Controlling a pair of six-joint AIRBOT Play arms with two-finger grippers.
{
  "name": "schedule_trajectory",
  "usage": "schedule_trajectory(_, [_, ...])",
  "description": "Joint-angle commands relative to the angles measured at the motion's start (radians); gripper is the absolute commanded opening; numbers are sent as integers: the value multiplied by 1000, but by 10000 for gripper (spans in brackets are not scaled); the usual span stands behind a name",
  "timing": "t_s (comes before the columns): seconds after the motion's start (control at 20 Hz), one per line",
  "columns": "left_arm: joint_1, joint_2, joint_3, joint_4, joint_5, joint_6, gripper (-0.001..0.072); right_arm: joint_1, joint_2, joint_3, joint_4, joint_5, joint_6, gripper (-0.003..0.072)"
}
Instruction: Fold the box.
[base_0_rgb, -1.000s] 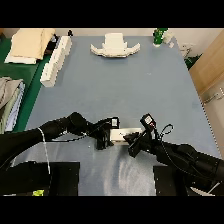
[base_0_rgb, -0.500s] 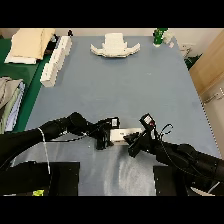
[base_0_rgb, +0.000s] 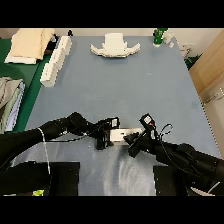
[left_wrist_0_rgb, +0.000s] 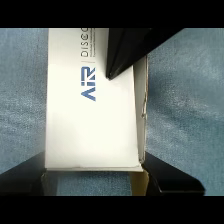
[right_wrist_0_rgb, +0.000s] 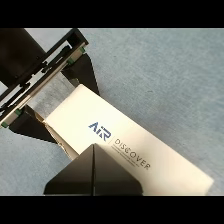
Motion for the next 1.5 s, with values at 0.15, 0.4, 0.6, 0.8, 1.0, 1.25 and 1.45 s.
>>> schedule_trajectory(0.15, [0, 0, 0, -1, 0, -1, 416, 0, 37, 2, -10, -4, 0, 3])
schedule_trajectory(0.4, [0, 0, 0, -1, 0, -1, 415, 0, 104, 2, -13, 3, 0, 3])
schedule_trajectory(0.6, [0, 0, 0, -1, 0, -1, 415, 0, 126, 2, -19, 3, 0, 3])
schedule_trajectory(0.8, [0, 0, 0, -1, 0, -1, 416, 0, 124, 2, -23, 2, -1, 3])
schedule_trajectory(1.0, [0, 0, 0, -1, 0, 0, 416, 0, 103, 1, -28, -5, -1, 3])
schedule_trajectory(1.25, [0, 0, 0, -1, 0, -1, 416, 0, 34, 1, -28, -23, 0, 3])
schedule_trajectory(1.45, [0, 0, 0, -1, 0, -1, 416, 1, 16, 1, -27, -43, 0, 3])
